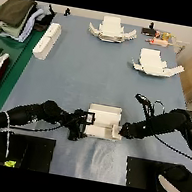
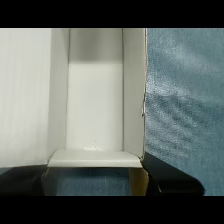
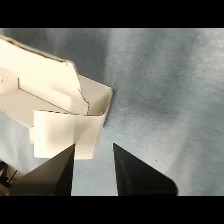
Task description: Fold the box.
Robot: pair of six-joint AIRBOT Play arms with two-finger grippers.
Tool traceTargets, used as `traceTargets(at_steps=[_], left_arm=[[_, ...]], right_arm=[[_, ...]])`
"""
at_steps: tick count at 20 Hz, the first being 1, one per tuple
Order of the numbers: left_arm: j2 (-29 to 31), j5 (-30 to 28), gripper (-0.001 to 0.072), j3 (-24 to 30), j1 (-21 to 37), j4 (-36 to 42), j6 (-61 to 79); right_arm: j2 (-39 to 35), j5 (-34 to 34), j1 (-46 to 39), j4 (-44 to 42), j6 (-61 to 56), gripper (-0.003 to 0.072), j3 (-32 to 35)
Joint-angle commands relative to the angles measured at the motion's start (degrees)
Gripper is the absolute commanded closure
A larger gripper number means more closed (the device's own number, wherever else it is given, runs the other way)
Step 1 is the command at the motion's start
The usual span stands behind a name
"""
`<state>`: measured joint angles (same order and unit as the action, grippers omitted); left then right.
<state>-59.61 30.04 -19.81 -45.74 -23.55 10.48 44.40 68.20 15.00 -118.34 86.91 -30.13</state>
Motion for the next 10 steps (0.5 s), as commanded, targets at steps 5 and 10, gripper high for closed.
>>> traceTargets(at_steps=[5, 10], left_arm=[[0.0, 0.0, 0.0238, 0.0, 0.0, 0.0, 0.0], [0.0, 0.0, 0.0237, 0.0, 0.0, 0.0, 0.0]], right_arm=[[3.9, -4.0, 0.5, -1.3, 2.1, 0.0218, 0.0], [9.0, -5.7, 7.4, 1.9, -0.6, 0.0225, -3.9]])
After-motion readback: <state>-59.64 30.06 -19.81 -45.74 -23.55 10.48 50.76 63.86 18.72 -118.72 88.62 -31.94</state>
